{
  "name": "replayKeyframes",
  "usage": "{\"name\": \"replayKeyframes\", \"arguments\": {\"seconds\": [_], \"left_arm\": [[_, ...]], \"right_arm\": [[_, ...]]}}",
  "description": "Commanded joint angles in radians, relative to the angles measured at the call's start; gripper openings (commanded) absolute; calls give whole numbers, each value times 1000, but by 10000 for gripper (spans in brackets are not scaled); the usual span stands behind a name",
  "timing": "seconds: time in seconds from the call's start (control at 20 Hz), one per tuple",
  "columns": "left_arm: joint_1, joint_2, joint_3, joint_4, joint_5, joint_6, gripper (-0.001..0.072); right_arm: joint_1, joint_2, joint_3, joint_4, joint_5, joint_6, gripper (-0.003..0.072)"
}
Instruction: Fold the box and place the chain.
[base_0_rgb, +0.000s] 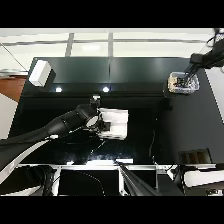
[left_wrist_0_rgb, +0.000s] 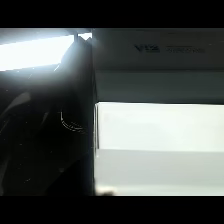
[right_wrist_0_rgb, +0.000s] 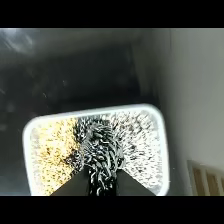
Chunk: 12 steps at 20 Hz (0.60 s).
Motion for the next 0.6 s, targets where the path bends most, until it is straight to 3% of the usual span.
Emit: {"name": "replayKeyframes", "arguments": {"seconds": [0.0, 0.2, 0.4, 0.55], "left_arm": [[0, 0, 0, -2, -1, 0, 28], [0, 0, 0, -9, -7, 0, 27], [0, 0, 0, -8, -4, 0, 27], [0, 0, 0, -8, 3, 0, 27]], "right_arm": [[-21, 151, 5, 94, 0, -51, 21], [-21, 341, 5, 200, -29, -101, 20], [13, 491, 5, 346, -175, -166, 19], [94, 547, 3, 364, -354, -178, 19]]}}
